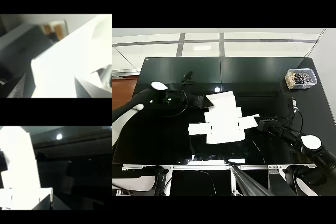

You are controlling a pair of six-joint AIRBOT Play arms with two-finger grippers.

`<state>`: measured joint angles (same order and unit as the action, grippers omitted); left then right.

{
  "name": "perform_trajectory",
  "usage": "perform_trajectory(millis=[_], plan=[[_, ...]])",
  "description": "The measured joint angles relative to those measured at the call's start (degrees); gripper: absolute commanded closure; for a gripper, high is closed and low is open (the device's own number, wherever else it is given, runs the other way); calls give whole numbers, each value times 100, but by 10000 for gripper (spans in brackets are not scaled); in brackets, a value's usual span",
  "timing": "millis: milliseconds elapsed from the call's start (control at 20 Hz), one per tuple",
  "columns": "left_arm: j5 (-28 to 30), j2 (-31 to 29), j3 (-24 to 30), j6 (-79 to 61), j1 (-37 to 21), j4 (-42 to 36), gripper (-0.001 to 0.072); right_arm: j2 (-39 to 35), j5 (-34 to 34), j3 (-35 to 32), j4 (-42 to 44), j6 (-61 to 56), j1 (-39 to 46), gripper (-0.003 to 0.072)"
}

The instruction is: Fold the box and place the chain.

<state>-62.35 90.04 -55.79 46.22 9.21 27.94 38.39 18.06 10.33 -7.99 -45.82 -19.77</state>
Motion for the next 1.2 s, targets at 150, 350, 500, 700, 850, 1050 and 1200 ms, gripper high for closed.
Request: perform_trajectory(millis=[150,350,500,700,850,1050,1200], plan=[[-964,649,-566,-98,-9,92,5,0,-15,-4,2,-2,-22,666],[-1971,1239,-1054,-422,79,164,115,0,-22,-4,0,0,-28,666],[-2402,1506,-1322,-693,247,376,185,0,-22,-4,-2,0,-28,666],[-2529,1635,-1587,-988,481,715,313,0,-24,-4,0,0,-28,666],[-2559,1663,-1698,-1233,553,817,628,0,-26,-4,0,0,-28,666],[-2579,1674,-1753,-1482,586,848,681,2,-15,-4,-9,0,-28,665],[-2522,1674,-1762,-1569,590,911,684,0,-2,-2,-39,0,-28,101]])
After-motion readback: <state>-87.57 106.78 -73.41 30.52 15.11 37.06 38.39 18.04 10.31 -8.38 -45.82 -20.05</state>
